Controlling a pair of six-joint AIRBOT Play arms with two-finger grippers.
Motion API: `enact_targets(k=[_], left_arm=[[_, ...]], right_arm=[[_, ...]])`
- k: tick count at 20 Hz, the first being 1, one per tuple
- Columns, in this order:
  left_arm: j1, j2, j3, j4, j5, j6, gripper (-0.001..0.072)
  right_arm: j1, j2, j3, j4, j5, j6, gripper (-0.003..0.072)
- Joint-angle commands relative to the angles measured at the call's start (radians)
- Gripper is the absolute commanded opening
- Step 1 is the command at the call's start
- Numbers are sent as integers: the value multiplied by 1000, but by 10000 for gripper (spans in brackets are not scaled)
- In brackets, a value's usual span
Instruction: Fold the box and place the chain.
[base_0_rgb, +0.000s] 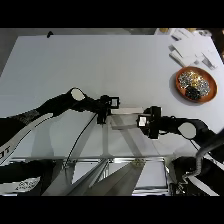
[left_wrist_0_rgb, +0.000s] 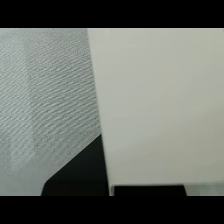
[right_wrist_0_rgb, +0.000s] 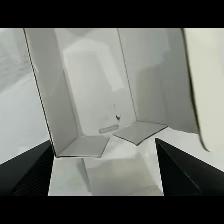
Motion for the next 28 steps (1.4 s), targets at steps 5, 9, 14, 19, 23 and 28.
enact_targets(k=[5, 9, 14, 19, 23, 28], left_arm=[[0, 0, 1, 0, 0, 0, 12], [0, 0, 1, 0, 0, 0, 12], [0, 0, 1, 0, 0, 0, 12], [0, 0, 1, 0, 0, 0, 12], [0, 0, 1, 0, 0, 0, 12], [0, 0, 1, 0, 0, 0, 12]], right_arm=[[-163, -156, 62, 248, 96, -284, 683], [-191, -252, 135, 301, 164, -353, 683], [-225, -322, 147, 340, 218, -440, 687], [-228, -394, 147, 389, 239, -506, 680], [-225, -416, 147, 407, 258, -521, 661], [-200, -445, 146, 418, 264, -518, 600]])
